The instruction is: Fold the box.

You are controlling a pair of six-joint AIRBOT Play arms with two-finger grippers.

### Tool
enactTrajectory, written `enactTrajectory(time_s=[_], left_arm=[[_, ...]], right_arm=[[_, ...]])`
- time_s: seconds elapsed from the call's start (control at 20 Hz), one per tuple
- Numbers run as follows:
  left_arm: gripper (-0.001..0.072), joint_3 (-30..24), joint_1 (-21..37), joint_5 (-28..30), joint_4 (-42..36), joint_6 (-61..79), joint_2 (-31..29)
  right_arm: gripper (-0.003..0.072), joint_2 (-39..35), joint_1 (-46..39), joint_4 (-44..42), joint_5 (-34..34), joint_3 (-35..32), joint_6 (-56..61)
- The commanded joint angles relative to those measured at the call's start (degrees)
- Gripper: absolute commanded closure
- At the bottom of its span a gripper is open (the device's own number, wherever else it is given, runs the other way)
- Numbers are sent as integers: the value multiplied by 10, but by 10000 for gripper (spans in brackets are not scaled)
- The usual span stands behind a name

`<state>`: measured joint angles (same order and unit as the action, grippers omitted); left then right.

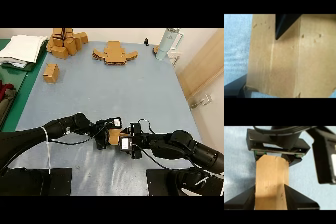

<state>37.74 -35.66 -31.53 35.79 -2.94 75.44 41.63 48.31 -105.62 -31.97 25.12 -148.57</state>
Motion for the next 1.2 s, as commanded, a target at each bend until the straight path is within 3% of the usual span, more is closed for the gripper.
enactTrajectory(time_s=[0.0,0.05,0.3,0.75,1.15], left_arm=[[344,0,0,0,0,0,0],[344,0,0,0,0,0,0],[344,0,0,0,0,0,0],[344,0,0,0,0,0,0],[344,0,0,0,0,0,0]], right_arm=[[110,-10,0,-16,-4,0,0],[47,-13,0,-24,-5,0,0],[50,-38,0,-94,-8,0,3],[79,-47,-16,-79,-1,0,3],[79,5,-14,-42,10,0,0]])
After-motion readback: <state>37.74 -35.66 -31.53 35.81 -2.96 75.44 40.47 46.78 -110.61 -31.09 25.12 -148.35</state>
